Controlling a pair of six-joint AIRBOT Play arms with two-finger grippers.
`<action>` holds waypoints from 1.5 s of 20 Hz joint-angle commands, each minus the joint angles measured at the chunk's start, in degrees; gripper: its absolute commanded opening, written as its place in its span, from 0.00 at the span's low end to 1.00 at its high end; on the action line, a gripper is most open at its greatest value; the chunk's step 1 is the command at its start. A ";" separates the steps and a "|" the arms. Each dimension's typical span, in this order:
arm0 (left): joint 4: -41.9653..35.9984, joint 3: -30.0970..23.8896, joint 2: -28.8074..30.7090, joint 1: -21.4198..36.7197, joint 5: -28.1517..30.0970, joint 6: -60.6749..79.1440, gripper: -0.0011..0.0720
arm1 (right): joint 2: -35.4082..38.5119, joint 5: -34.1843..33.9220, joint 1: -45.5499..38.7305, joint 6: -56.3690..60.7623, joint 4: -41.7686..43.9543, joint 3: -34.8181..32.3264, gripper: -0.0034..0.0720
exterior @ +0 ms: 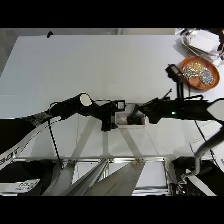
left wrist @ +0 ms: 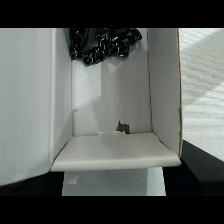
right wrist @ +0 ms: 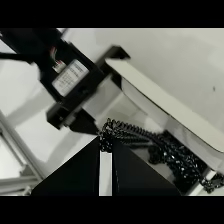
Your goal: Fold the box and place the chain.
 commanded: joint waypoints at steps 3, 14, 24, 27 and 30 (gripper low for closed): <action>0.00 -0.02 0.04 -0.02 0.02 0.00 0.19 | -9.25 -4.24 6.40 4.13 -6.23 -0.48 0.07; 0.00 -0.02 0.04 -0.02 0.02 0.00 0.19 | -18.14 -11.65 11.91 8.24 -6.45 -0.63 0.23; 0.00 0.00 0.04 -0.02 0.00 0.00 0.19 | -3.21 2.67 -1.38 14.32 -17.79 0.74 0.27; 0.00 0.00 0.04 -0.02 0.02 0.00 0.19 | -0.55 1.73 -10.47 19.04 -33.16 0.74 0.31; 0.00 0.00 0.04 -0.02 0.02 0.00 0.19 | -4.59 -4.09 -18.49 19.08 -37.59 1.70 0.42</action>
